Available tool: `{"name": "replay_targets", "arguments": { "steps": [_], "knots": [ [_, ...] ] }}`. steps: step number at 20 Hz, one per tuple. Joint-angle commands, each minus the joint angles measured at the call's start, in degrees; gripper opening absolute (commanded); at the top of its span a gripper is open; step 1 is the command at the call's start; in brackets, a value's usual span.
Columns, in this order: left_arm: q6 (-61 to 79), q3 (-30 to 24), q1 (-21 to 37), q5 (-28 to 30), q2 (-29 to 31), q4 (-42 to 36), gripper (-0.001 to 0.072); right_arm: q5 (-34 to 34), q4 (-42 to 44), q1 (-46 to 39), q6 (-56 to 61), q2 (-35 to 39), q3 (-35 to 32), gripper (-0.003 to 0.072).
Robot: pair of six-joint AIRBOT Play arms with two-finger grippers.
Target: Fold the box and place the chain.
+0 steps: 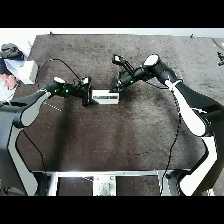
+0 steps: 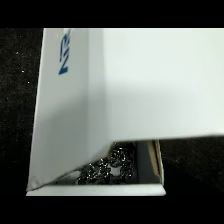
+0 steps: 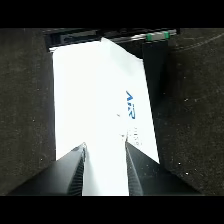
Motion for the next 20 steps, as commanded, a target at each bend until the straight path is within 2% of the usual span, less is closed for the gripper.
{"name": "replay_targets", "arguments": {
  "steps": [1,3,10,14,15,17,18,20],
  "knots": [
    [0.00,0.02,0.00,0.00,-0.02,0.02,0.0417,0.28,0.04,0.07,-0.70,0.04,0.02,0.0299],
    [0.00,0.02,0.00,0.00,-0.02,0.02,0.0418,0.44,0.02,0.17,0.72,0.04,-0.20,0.0350],
    [0.00,0.02,0.00,0.02,-0.04,0.02,0.0417,-0.52,-0.20,0.17,2.27,0.17,-1.53,0.0348],
    [0.00,0.02,0.00,0.02,-0.02,0.02,0.0418,-2.08,-0.24,1.09,-1.36,0.15,-1.53,0.0353],
    [0.00,0.02,0.00,0.02,-0.04,0.02,0.0417,-3.08,-0.33,1.33,-1.84,0.15,-1.53,0.0422],
    [0.00,0.02,0.00,0.00,-0.02,0.02,0.0417,-4.90,-1.75,1.70,-1.86,0.15,-1.53,0.0452],
    [0.00,0.02,0.00,0.00,-0.02,0.02,0.0418,-4.83,-2.23,1.77,-1.84,0.15,-1.57,0.0560],
    [0.00,0.02,0.00,0.00,-0.02,0.02,0.0418,-4.96,-2.80,1.81,-1.84,0.15,-1.57,0.0476]
  ]
}}
